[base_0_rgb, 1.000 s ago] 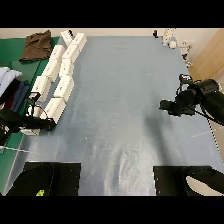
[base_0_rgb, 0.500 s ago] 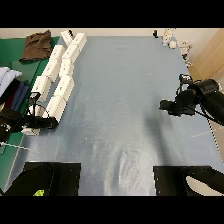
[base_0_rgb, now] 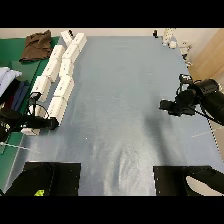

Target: Fold the box.

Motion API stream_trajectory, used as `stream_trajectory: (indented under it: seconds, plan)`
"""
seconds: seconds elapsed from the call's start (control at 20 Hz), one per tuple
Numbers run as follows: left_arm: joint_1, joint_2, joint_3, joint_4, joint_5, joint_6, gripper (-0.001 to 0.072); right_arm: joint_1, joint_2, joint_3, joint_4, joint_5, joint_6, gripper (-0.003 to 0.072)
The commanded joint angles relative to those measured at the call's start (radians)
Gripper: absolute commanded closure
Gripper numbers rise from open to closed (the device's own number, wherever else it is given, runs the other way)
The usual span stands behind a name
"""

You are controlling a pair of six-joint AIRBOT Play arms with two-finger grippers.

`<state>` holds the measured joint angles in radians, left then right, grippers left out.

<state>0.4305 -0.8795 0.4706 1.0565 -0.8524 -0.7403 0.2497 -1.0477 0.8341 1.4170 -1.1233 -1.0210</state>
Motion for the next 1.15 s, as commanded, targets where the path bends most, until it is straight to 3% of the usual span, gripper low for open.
stream_trajectory:
  seconds: [0.0,0.15,0.3,0.5,0.75,1.1]
  plan:
    - [0.001,0.040,0.048,0.047,-0.121,-0.002,0.0022,0.000,0.000,0.001,0.000,0.000,0.000,0.0680]
    - [0.001,0.121,0.135,0.047,-0.242,-0.011,0.0022,0.000,0.000,0.001,0.000,0.000,0.000,0.0680]
    - [0.000,0.208,0.201,0.011,-0.289,-0.012,0.0022,0.000,0.000,0.001,0.000,0.000,0.000,0.0680]
    - [0.000,0.288,0.208,-0.223,-0.311,-0.012,0.0022,0.000,0.000,0.001,0.000,0.000,0.000,0.0680]
    - [0.000,0.293,0.208,-0.522,-0.351,-0.012,0.0022,0.000,0.000,0.001,0.000,0.000,0.000,0.0679]
    - [0.000,0.293,0.208,-0.541,-0.355,-0.012,0.0022,0.000,0.000,0.001,0.000,0.000,0.000,0.0680]
